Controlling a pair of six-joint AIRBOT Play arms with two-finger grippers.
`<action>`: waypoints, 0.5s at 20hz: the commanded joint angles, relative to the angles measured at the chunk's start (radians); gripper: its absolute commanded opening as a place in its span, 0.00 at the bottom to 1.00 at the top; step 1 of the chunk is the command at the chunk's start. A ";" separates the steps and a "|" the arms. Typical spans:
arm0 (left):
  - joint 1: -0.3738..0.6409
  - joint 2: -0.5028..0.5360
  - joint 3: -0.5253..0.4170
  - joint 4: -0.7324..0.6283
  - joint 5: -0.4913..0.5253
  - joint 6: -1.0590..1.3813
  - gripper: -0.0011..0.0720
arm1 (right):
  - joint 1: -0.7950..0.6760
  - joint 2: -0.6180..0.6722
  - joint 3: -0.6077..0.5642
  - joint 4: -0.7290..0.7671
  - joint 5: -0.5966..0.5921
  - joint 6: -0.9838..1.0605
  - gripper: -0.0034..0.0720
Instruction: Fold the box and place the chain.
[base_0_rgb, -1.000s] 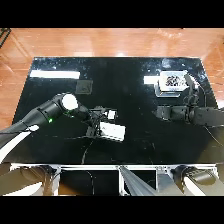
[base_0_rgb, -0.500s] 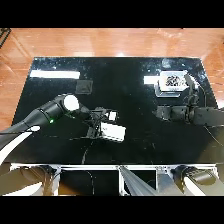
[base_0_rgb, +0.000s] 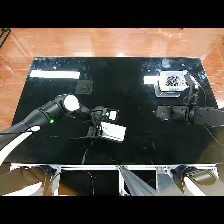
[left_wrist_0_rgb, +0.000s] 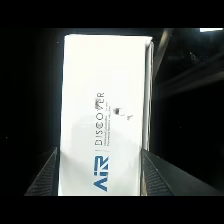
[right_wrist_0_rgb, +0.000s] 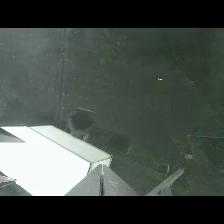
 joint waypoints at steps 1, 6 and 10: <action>0.000 -0.001 0.000 0.001 0.011 -0.025 0.89 | 0.000 -0.001 0.000 0.000 0.004 0.000 0.07; -0.001 -0.010 0.000 0.001 -0.009 -0.025 0.89 | 0.000 -0.001 0.000 0.000 0.012 0.000 0.07; -0.002 -0.017 0.000 0.017 -0.005 -0.025 0.88 | 0.000 -0.001 0.000 -0.004 0.017 0.000 0.07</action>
